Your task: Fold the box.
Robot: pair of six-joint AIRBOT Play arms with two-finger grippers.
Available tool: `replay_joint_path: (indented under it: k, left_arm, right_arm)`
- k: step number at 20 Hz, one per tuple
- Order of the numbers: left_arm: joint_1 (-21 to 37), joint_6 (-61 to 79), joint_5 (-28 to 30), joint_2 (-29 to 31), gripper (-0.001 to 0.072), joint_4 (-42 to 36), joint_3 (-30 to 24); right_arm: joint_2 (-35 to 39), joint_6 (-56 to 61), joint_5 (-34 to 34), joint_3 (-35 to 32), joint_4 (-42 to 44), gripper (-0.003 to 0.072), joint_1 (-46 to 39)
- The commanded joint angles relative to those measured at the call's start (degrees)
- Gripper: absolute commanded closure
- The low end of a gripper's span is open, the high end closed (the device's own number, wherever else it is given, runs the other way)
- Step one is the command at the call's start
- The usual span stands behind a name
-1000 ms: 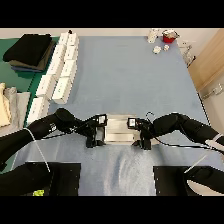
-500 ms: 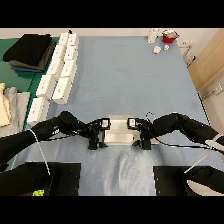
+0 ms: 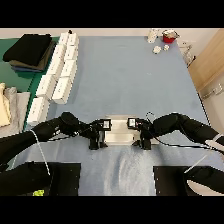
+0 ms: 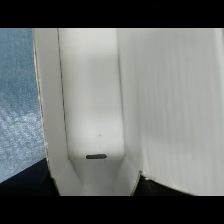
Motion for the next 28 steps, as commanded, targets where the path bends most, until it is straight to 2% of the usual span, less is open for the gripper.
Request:
replay_joint_path:
  k: [1, 4, 5, 6, 28]
  left_arm:
    - [-0.9, -1.2, 2.0, 0.0, 0.0014, 0.5, -0.1]
    - [-0.9, -1.2, 2.0, 0.0, 0.0016, 0.5, -0.1]
    - [-0.9, -1.2, 1.7, 0.0, 0.0133, 0.6, -0.1]
    - [-0.9, -0.9, 0.9, 0.0, 0.0187, 1.3, -0.1]
    - [-0.9, -0.8, 0.5, 0.0, 0.0188, 1.5, 0.0]
  right_arm:
    - [0.0, -0.1, 0.0, 0.0, 0.0, 0.0171, 0.0]
    - [0.0, -0.1, 0.0, 0.0, 0.0, 0.017, 0.0]
    - [0.0, -0.1, 0.0, 0.0, 0.0, 0.0171, 0.0]
    - [0.0, -0.1, 0.0, 0.0, 0.0, 0.017, 0.0]
    - [0.0, 0.0, 0.0, 0.0, 0.0, 0.017, 0.0]
